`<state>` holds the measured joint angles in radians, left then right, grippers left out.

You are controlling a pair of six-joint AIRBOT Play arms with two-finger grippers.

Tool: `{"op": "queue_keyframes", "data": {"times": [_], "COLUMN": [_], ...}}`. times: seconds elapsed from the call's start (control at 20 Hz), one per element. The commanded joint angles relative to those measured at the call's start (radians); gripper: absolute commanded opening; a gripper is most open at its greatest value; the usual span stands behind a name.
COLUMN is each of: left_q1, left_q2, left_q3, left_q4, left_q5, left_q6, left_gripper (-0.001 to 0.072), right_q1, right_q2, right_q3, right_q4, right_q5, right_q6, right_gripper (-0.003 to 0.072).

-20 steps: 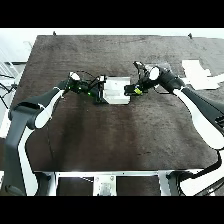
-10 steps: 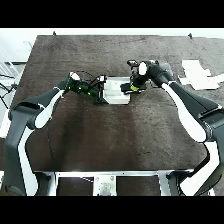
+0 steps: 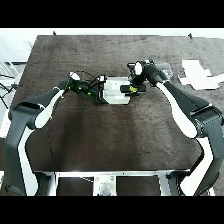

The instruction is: Fold the box and place the chain.

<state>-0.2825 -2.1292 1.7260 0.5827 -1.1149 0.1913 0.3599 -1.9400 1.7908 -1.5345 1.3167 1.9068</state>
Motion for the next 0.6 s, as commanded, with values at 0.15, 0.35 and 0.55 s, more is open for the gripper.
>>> {"op": "queue_keyframes", "data": {"times": [0.15, 0.35, 0.55], "left_q1": [0.000, 0.000, 0.000], "left_q2": [0.000, 0.000, 0.000], "left_q3": [0.000, 0.000, 0.000], "left_q4": [0.000, 0.000, 0.000], "left_q5": [0.000, 0.000, 0.000], "left_q6": [0.000, 0.000, 0.000], "left_gripper": [0.0626, 0.0625, 0.0626], "right_q1": [0.013, 0.023, 0.025], "right_q2": [-0.010, -0.010, -0.010], "right_q3": [0.010, 0.010, 0.010], "right_q4": [-0.005, -0.004, -0.004], "right_q5": [0.012, 0.012, 0.011], "right_q6": [0.085, 0.110, 0.148], "right_gripper": [0.0216, 0.0216, 0.0172]}}
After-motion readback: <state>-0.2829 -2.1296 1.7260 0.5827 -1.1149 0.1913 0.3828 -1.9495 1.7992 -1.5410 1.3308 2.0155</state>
